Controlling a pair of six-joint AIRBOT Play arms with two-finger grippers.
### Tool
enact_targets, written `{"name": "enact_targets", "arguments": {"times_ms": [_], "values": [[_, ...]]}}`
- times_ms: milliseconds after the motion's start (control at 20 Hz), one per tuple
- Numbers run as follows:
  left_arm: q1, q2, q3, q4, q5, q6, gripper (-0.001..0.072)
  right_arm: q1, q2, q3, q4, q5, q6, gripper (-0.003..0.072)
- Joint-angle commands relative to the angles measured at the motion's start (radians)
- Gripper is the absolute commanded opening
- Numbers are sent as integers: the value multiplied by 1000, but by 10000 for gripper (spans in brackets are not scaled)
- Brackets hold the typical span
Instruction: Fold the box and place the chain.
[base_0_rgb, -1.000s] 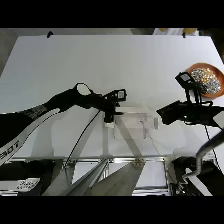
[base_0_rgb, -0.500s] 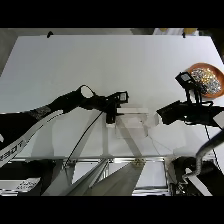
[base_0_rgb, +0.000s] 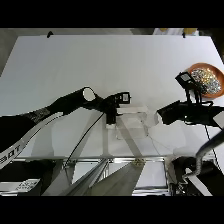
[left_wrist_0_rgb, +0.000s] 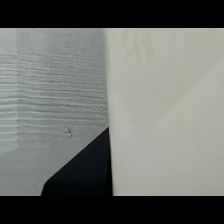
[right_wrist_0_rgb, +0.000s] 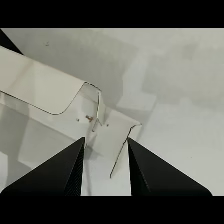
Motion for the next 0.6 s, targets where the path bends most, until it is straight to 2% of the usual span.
{"name": "enact_targets", "arguments": {"times_ms": [0, 550], "values": [[-1, 2, -1, 17, 3, -4, 3, 1, 1, 0, 0, 0, 0, 297], [-1, 24, 8, 66, 11, 37, 3, 1, 1, 0, 0, 0, 0, 296]]}}
